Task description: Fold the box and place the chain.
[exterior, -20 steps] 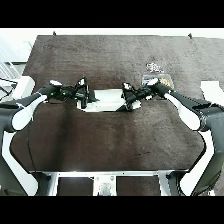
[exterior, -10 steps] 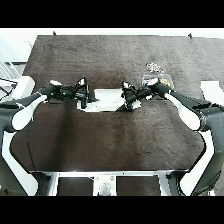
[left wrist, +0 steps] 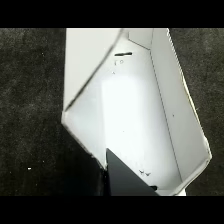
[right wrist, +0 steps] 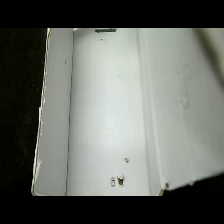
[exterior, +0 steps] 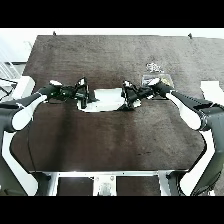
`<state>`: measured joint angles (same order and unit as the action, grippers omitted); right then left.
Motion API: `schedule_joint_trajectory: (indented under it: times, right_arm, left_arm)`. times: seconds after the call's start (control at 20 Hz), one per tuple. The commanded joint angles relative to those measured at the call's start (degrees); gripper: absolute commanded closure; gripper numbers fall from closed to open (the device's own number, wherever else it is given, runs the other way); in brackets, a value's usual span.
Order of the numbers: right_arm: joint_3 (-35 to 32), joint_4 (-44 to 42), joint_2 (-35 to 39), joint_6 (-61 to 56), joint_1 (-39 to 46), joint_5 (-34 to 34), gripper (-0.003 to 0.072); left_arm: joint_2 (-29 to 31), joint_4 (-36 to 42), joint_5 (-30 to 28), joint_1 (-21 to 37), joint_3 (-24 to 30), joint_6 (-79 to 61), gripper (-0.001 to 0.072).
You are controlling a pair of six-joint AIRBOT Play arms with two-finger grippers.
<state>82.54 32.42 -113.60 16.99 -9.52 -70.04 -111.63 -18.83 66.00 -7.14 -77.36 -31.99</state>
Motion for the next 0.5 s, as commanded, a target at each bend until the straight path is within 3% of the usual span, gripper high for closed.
schedule_joint_trajectory:
  times: [0.0, 0.45]
  right_arm:
    - [0.1, -0.1, 0.0, -0.2, 0.0, -0.1, 0.0025]
    - [0.1, 0.2, 0.0, 0.2, -0.2, -0.2, 0.0077]
  left_arm:
    - [0.0, 0.0, 0.0, 0.0, 0.0, 0.0, 0.0689]
    - [0.0, 0.0, 0.0, 0.0, 0.0, 0.0, 0.0689]
